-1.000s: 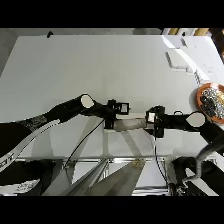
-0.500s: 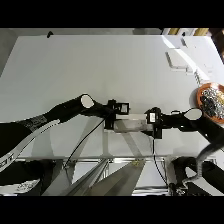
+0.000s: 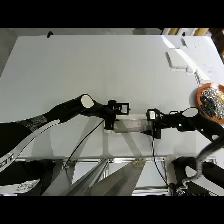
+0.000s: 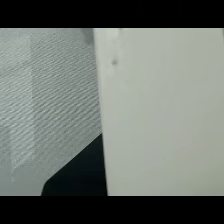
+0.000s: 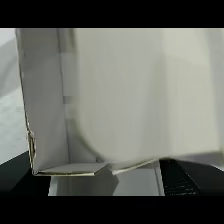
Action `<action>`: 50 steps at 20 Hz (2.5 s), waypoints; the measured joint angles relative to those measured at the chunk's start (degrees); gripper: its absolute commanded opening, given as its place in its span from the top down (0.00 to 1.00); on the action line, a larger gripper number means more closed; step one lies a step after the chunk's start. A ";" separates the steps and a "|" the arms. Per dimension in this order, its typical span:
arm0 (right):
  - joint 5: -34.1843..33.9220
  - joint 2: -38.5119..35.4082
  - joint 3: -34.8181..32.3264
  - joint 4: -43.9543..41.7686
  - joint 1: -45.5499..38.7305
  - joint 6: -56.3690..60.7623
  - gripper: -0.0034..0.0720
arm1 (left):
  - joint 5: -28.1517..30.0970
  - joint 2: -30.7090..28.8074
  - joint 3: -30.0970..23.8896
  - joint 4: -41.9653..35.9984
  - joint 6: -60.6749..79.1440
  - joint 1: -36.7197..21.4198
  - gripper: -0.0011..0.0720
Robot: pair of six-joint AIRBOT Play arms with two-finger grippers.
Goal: Fold the box and place the chain.
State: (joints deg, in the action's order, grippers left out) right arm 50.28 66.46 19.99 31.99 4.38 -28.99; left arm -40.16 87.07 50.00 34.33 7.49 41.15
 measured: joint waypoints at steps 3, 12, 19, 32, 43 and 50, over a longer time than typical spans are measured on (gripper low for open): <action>0.35 0.52 0.00 -0.70 -1.09 -0.72 0.30 | 0.02 0.00 0.00 -0.02 -0.02 0.00 0.97; 1.46 1.75 0.00 -2.25 -0.59 -4.42 0.32 | 0.02 -0.02 0.00 0.02 0.04 0.00 0.97; 1.79 1.84 0.00 -3.50 0.13 -4.74 0.14 | 0.04 -0.02 0.00 0.00 0.02 -0.02 0.97; 1.44 1.90 0.02 -2.93 0.13 -4.48 0.44 | 0.04 -0.02 0.00 0.00 0.02 0.00 0.97; 1.46 1.90 0.04 -2.10 0.13 -4.07 0.41 | 0.04 -0.02 0.00 0.00 0.00 0.00 0.97; 1.46 1.90 0.04 -2.01 0.13 -4.04 0.41 | 0.07 -0.02 0.00 0.00 0.00 0.00 0.97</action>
State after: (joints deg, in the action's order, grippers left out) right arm 51.75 68.36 20.03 29.98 4.51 -33.04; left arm -40.10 87.05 50.00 34.33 7.49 41.15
